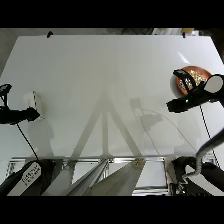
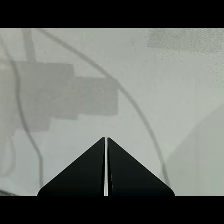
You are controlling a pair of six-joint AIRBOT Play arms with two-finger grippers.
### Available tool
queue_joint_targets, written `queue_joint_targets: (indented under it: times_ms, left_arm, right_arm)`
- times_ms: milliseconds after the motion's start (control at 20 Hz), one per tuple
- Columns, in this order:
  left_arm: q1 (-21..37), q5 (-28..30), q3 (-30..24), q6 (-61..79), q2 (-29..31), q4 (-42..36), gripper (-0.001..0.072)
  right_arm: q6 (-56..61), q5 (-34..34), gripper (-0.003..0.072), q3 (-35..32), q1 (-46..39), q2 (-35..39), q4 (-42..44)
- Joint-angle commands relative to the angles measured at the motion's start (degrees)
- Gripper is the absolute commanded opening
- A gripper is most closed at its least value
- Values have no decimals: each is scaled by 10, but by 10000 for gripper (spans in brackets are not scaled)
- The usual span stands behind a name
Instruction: Fold the box and place the chain.
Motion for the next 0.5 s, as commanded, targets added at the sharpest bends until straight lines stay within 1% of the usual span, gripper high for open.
queue_joint_targets:
  times_ms: [0,100,250,350,450]
  left_arm:
    - [-28,-15,0,-16,75,2,692]
    - [-42,-24,0,-30,142,2,692]
    - [-59,-54,0,-43,234,2,690]
    - [-61,-82,0,-65,276,2,690]
    - [-61,-114,0,-79,301,2,690]
  right_arm:
    - [0,0,17,0,0,0,0]
    - [0,0,17,0,0,0,0]
    - [0,0,17,0,0,0,0]
    - [0,0,17,0,0,0,0]
    - [0,0,17,0,0,0,0]
